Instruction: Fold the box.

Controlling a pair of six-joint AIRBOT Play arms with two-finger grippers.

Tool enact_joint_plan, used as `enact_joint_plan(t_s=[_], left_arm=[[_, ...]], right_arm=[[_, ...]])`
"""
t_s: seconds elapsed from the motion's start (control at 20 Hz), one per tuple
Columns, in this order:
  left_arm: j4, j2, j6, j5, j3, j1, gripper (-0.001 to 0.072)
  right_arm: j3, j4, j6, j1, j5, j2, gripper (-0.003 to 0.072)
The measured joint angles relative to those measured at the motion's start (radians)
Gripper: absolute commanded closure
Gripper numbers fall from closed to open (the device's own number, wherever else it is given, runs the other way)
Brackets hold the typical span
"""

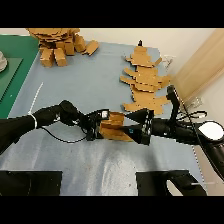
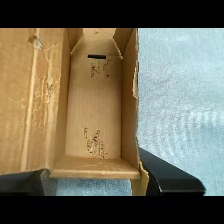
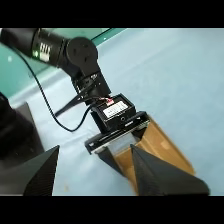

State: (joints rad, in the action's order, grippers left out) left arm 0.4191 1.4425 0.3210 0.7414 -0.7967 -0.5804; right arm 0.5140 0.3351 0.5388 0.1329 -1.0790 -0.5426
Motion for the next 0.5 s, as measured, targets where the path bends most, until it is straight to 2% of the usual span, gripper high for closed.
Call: enact_joint_plan(t_s=[0.05, 0.25, 0.3, 0.35, 0.4, 0.5], left_arm=[[0.0, 0.0, 0.0, 0.0, 0.0, 0.0, 0.0313], [0.0, 0.0, 0.0, 0.0, 0.0, 0.0, 0.0313], [0.0, 0.0, 0.0, 0.0, 0.0, 0.0, 0.0313], [0.0, 0.0, 0.0, 0.0, 0.0, 0.0, 0.0313], [0.0, 0.0, 0.0, 0.0, 0.0, 0.0, 0.0313], [0.0, 0.0, 0.0, 0.0, 0.0, 0.0, 0.0313]], right_arm=[[0.0, -0.004, 0.086, 0.0, 0.01, -0.004, -0.0003], [0.0, -0.013, 0.367, 0.0, 0.044, -0.035, 0.0007], [0.0, -0.014, 0.414, 0.0, 0.049, -0.048, 0.0111], [0.0, -0.014, 0.449, 0.002, 0.054, -0.063, 0.0598], [0.0, -0.014, 0.478, 0.002, 0.058, -0.08, 0.068], [0.0, 0.003, 0.516, 0.004, 0.058, -0.114, 0.068]])
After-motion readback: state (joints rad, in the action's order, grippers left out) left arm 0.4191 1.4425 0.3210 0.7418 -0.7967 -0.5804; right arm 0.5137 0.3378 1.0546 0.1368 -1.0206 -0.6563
